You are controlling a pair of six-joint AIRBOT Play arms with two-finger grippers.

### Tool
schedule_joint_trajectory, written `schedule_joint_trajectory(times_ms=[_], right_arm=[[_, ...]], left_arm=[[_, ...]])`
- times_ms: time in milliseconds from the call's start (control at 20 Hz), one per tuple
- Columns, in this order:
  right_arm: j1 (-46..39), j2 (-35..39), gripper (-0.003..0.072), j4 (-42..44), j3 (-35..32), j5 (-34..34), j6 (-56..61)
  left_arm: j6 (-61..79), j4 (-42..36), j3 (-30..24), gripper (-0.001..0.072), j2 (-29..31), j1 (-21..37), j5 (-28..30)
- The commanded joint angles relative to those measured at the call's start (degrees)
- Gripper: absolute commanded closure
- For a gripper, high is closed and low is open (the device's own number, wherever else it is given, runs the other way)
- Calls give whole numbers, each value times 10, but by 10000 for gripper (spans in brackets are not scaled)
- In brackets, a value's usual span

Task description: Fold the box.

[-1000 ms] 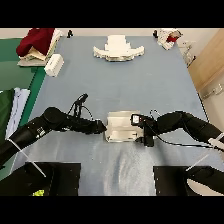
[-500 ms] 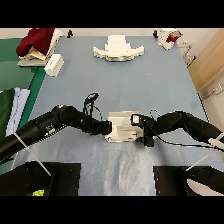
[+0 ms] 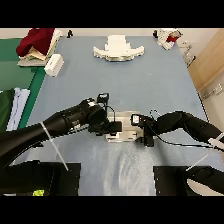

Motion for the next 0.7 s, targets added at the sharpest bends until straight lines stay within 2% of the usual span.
schedule_joint_trajectory(times_ms=[0, 400, 600, 650], right_arm=[[0, 0, 118, 0, 1, 0, 0], [0, 0, 119, 0, 1, 0, 0], [0, 0, 119, 0, 1, 0, 0], [0, 0, 119, 0, 1, 0, 0]], left_arm=[[-47, 23, 42, 350, -47, -24, -47], [-71, 46, 95, 350, -111, -27, -83], [-71, 62, 99, 351, -130, -27, -94], [-71, 68, 98, 374, -130, -27, -95]])
